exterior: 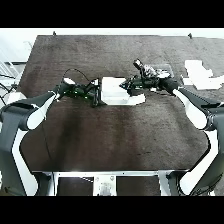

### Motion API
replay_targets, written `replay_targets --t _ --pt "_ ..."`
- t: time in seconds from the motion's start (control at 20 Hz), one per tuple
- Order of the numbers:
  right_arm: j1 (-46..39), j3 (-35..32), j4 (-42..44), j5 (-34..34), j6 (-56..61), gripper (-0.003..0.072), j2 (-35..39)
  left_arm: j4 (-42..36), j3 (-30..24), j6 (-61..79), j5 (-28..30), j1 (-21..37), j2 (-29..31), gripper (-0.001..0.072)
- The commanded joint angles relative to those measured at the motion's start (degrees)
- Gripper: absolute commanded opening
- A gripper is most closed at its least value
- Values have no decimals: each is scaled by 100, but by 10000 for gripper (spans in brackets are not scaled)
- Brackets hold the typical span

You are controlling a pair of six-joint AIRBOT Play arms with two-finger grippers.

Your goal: Fold the box and place the chain.

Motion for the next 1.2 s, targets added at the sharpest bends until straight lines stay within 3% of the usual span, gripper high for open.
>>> replay_targets --t 0.0,0.2,0.4,0.45,0.5,0.55,0.75,1.1,1.15 --pt "0 7 332 413 -313 8 146 4 0 11 55 7 -2 420" --pt "-37 -81 -98 599 -310 7 745 4 0 11 50 7 -4 421" --pt "-258 -516 -1220 573 -310 8 1499 4 0 11 48 7 -4 421" --pt "-343 -608 -1532 573 -310 81 1593 2 0 11 50 7 -4 421" --pt "-417 -649 -1751 573 -313 326 1598 2 0 11 48 7 -4 421" --pt "-487 -710 -1987 568 -385 630 1580 2 0 11 48 7 -4 420" --pt "-533 -994 -2470 452 -1235 652 1512 2 0 13 50 7 -4 421" --pt "-262 -1106 -2461 92 -1261 650 1200 2 0 13 50 7 -2 421" --pt "-197 -1106 -2461 24 -1259 604 1180 2 0 13 48 7 -4 421"
